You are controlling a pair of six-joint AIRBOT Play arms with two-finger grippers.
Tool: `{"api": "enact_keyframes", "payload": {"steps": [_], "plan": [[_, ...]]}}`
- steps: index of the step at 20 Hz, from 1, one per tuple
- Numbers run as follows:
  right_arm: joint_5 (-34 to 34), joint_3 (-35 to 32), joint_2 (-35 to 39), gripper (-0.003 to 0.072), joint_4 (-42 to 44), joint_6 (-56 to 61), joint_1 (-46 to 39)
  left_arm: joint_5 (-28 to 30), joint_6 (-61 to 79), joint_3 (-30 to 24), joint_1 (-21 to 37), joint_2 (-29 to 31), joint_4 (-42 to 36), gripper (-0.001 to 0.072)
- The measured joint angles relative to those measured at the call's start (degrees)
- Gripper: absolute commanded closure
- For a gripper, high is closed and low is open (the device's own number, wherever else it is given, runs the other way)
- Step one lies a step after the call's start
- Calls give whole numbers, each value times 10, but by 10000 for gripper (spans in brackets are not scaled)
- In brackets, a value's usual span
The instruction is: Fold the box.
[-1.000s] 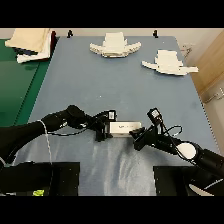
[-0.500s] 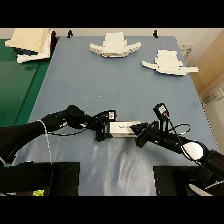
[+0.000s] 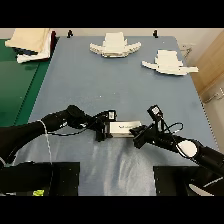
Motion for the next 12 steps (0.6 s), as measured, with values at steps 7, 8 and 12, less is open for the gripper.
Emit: {"api": "enact_keyframes", "payload": {"steps": [7,8,12], "plan": [[51,116,-28,685,-120,151,-20,0,0,0,0,0,0,346],[71,141,-42,685,-167,203,-31,0,0,0,0,0,0,347],[214,258,-129,683,-360,418,-90,0,0,0,0,0,0,346]]}}
